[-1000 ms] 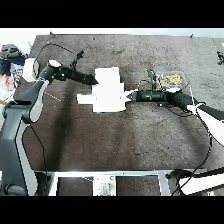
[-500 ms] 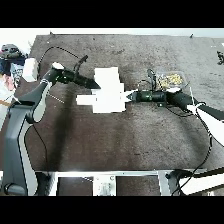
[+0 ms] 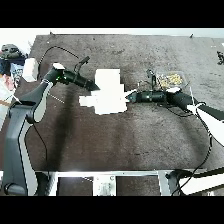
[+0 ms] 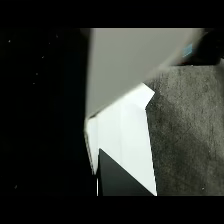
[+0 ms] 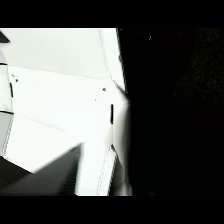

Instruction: Fold the box and place the chain.

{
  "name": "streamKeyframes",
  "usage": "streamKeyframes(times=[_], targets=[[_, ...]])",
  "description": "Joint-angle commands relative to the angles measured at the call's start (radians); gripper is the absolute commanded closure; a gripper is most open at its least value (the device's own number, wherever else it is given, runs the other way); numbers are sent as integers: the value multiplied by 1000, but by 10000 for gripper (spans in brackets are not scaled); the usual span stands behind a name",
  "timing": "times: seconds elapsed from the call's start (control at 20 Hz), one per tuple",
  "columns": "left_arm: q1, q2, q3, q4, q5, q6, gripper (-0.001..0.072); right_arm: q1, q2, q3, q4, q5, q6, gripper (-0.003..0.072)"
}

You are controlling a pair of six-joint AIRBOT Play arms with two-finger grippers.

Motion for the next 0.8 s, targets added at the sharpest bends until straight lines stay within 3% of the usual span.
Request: streamKeyframes(times=[0.0, 0.25, 0.4, 0.75], targets=[[1, 0, 1, -2, -15, 80, 698, -10, 11, 0, -2, 0, -41, 274], [1, 2, 1, -24, -37, 459, 698, -117, 85, 0, -1, -2, -43, 274], [1, 2, 1, -24, 0, 674, 698, -163, 127, 0, -2, 0, -43, 274], [1, 2, 0, -19, 150, 797, 698, -167, 133, 0, -11, 16, -43, 274]])
